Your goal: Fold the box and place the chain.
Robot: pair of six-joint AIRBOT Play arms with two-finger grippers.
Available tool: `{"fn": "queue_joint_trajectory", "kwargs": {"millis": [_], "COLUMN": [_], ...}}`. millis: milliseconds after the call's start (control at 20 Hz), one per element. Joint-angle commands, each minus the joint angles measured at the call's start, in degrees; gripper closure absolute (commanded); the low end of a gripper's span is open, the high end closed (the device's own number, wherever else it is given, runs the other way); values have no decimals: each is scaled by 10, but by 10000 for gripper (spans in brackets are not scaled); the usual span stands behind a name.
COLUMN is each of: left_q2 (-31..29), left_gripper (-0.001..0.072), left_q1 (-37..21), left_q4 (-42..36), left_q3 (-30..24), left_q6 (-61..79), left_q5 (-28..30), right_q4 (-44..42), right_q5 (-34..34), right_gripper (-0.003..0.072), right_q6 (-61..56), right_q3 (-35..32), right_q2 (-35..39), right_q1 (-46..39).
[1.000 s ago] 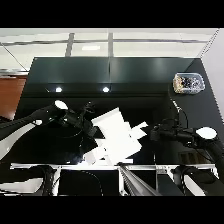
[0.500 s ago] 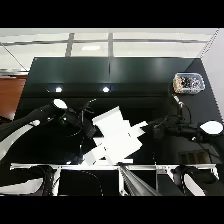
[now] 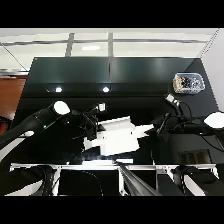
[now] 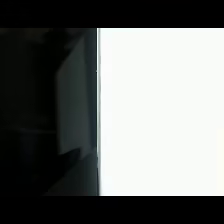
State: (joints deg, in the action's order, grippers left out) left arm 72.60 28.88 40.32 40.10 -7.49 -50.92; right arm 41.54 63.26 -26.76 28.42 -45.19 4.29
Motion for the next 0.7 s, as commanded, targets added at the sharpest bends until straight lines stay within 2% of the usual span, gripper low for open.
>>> {"fn": "queue_joint_trajectory", "kwargs": {"millis": [0,150,400,650], "left_q2": [12,31,33,33], "left_gripper": [684,684,684,684], "left_q1": [9,9,9,9], "left_q4": [51,72,72,70], "left_q3": [2,2,2,2], "left_q6": [34,34,34,34], "left_q5": [36,23,26,26], "right_q4": [32,33,34,36], "right_q5": [-45,-91,-114,-167], "right_gripper": [5,4,5,5], "right_q6": [44,85,126,148], "right_q3": [-4,-17,-65,-109], "right_q2": [0,-1,-3,-3], "right_q1": [53,101,170,223]}}
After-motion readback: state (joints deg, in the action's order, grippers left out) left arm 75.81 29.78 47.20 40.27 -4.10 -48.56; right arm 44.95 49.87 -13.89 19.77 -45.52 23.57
